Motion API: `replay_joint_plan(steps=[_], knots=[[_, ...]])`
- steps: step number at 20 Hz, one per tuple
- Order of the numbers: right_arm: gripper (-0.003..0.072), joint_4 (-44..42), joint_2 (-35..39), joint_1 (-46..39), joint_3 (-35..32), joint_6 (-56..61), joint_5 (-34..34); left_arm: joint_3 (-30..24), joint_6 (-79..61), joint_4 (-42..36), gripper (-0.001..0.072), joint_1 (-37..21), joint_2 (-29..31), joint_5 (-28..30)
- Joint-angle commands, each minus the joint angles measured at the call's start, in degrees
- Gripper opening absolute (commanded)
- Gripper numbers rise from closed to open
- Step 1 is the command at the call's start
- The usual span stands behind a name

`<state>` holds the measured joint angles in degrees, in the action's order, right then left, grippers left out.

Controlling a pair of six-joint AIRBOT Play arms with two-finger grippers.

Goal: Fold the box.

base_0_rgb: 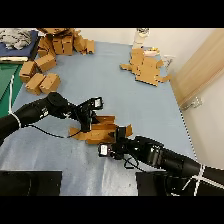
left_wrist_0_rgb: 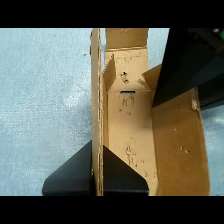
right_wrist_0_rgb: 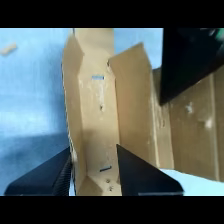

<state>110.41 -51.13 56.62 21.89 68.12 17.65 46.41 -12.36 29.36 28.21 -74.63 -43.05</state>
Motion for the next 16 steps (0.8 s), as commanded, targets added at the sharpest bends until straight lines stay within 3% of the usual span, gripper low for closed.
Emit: replay_joint_plan(steps=[1, 5, 7, 10, 16], knots=[[0.0412, -0.5, 0.0, -0.3, 0.7, 0.4, 3.2, 0.1, 0.0, 0.0, 0.0012, 0.0, 0.0, 0.0], [0.0438, -0.8, 0.1, -0.6, 0.8, 2.6, 7.1, 0.1, 0.0, 0.0, 0.0012, 0.0, 0.0, 0.0], [0.072, -3.1, 0.7, -2.6, 0.8, 5.4, 6.8, 0.1, 0.0, 0.0, 0.0012, 0.0, 0.0, 0.0], [0.072, -10.1, 3.0, -6.1, 0.8, 2.7, 5.3, 0.1, 0.0, 0.0, 0.0012, 0.0, 0.0, 0.0], [0.072, -11.5, 4.2, -8.1, 0.8, -3.3, 3.8, 0.1, 0.0, 0.0, 0.0012, 0.0, 0.0, 0.0]])
